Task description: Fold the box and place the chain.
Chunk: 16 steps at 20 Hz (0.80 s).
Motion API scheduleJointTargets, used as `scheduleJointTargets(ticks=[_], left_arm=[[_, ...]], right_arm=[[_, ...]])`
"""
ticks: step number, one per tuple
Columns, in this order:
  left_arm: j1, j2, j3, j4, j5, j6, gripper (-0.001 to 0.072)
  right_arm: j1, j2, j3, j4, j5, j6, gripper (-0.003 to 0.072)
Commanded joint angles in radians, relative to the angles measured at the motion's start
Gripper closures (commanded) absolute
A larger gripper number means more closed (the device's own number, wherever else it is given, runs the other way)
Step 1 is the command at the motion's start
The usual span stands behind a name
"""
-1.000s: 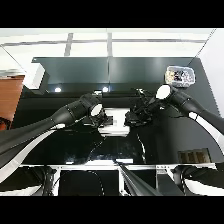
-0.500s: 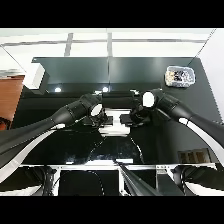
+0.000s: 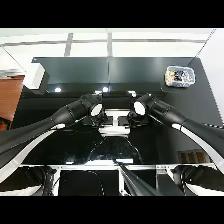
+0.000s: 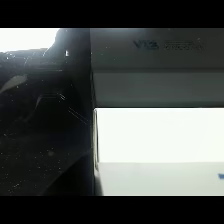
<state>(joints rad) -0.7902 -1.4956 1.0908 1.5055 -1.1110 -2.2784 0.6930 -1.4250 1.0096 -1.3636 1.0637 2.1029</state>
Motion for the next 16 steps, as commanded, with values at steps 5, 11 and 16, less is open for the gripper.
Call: scheduleJointTargets(ticks=[5, 11, 16], left_arm=[[0.001, -0.001, 0.001, 0.000, -0.006, 0.000, 0.0682], [0.001, -0.001, 0.001, 0.000, -0.016, 0.000, 0.0683], [0.001, -0.001, 0.001, 0.000, -0.016, 0.000, 0.0683]], right_arm=[[0.042, -0.019, 0.032, -0.101, 0.035, 0.092, 0.0460], [0.051, -0.068, 0.063, -0.110, 0.085, 0.149, 0.0568], [0.051, -0.068, 0.063, -0.104, 0.095, 0.141, 0.0669]])
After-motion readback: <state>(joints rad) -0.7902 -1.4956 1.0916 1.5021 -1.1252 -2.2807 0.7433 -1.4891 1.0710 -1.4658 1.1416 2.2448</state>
